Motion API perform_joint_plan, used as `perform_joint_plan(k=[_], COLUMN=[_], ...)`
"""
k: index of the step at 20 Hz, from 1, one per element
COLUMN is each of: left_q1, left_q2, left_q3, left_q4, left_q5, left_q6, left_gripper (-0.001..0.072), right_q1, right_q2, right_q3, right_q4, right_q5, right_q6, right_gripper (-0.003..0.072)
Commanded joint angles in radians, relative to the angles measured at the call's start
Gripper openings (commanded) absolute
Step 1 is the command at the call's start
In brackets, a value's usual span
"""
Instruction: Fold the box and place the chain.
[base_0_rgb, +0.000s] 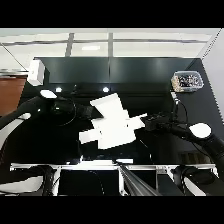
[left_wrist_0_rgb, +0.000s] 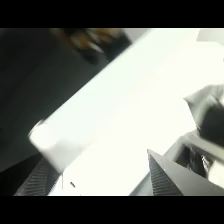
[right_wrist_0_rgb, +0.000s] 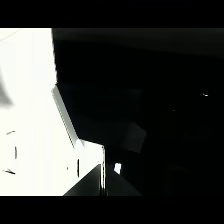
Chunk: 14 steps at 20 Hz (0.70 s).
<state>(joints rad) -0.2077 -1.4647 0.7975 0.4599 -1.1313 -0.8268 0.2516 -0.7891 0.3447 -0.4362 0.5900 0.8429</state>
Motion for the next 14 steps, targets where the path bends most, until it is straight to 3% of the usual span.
perform_joint_plan(k=[1, 4, 6, 7, 9, 10, 12, 13, 14], left_q1=[-0.010, -0.013, -0.012, -0.013, -0.012, -0.013, -0.013, -0.013, -0.013], left_q2=[-0.126, -0.157, -0.167, -0.176, -0.197, -0.203, -0.203, -0.203, -0.201], left_q3=[0.033, 0.041, 0.050, 0.060, 0.088, 0.102, 0.125, 0.139, 0.150], left_q4=[-0.068, -0.068, -0.064, -0.053, -0.028, -0.014, 0.001, 0.008, 0.008], left_q5=[-0.168, -0.198, -0.198, -0.201, -0.214, -0.216, -0.220, -0.226, -0.235], left_q6=[0.210, 0.345, 0.406, 0.414, 0.417, 0.417, 0.440, 0.439, 0.438], left_gripper=[0.0695, 0.0674, 0.0498, 0.0481, 0.0268, 0.0215, 0.0031, 0.0030, 0.0029], right_q1=[0.010, 0.010, 0.010, 0.010, 0.010, 0.010, 0.010, 0.005, -0.011], right_q2=[0.001, 0.001, 0.001, 0.001, 0.001, 0.001, 0.001, 0.001, 0.001], right_q3=[-0.001, -0.001, -0.001, -0.001, -0.001, -0.001, 0.000, 0.007, 0.029], right_q4=[0.002, 0.002, 0.001, 0.001, -0.009, -0.011, -0.014, -0.031, -0.072], right_q5=[-0.006, -0.006, -0.007, -0.007, -0.007, -0.007, -0.008, -0.007, 0.023], right_q6=[0.006, 0.007, 0.007, 0.007, 0.008, 0.009, 0.009, 0.010, 0.010], right_gripper=[0.0012, 0.0013, 0.0013, 0.0012, 0.0013, 0.0012, 0.0027, 0.0217, 0.0526])
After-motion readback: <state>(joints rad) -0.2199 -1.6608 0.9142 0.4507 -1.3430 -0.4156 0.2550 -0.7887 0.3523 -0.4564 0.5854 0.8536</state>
